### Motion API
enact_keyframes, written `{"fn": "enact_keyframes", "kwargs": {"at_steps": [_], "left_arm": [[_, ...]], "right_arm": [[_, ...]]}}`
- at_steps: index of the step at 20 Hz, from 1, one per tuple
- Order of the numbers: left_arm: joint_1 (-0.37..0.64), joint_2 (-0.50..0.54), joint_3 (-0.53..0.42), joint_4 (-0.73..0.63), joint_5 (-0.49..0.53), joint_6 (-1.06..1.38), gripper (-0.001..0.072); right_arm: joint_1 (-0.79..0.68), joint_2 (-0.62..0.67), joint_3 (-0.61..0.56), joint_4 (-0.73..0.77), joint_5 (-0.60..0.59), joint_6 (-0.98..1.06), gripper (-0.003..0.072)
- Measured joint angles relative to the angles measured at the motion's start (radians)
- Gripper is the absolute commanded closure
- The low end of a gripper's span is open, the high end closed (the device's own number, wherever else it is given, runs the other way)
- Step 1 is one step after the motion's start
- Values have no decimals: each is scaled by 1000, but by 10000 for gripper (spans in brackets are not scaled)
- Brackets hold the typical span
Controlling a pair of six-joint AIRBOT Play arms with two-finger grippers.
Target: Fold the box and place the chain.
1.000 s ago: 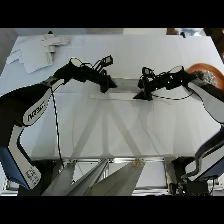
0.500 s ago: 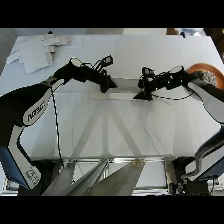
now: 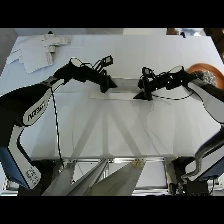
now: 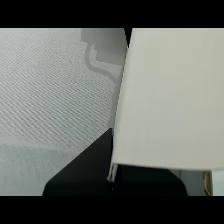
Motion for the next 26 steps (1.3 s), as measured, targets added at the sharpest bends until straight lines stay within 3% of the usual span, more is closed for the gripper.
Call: {"fn": "enact_keyframes", "kwargs": {"at_steps": [5, 6, 9, 10, 16, 17, 18, 26], "left_arm": [[0, 0, 0, 0, -1, -2, 668], [0, 0, 0, 0, -2, -5, 626], [0, 1, 0, -3, -6, -5, 381], [0, 1, 0, -3, -8, -5, 356], [1, 1, 0, 3, -44, -5, 334], [1, 1, 0, 3, -48, -4, 210], [1, 1, 0, 3, -50, -4, 16], [22, 1, 0, 4, -30, -2, 6]], "right_arm": [[0, 0, 0, 0, 0, 0, 285], [0, 0, 0, 0, 0, 0, 285], [1, 0, 0, -2, 7, -3, 285], [1, 0, 0, -2, 8, -3, 285], [2, 0, 0, -1, 6, -3, 285], [2, 0, 0, -1, 6, -3, 285], [2, 0, 0, -1, 6, -3, 285], [2, 0, 0, 3, -4, 2, 285]]}}
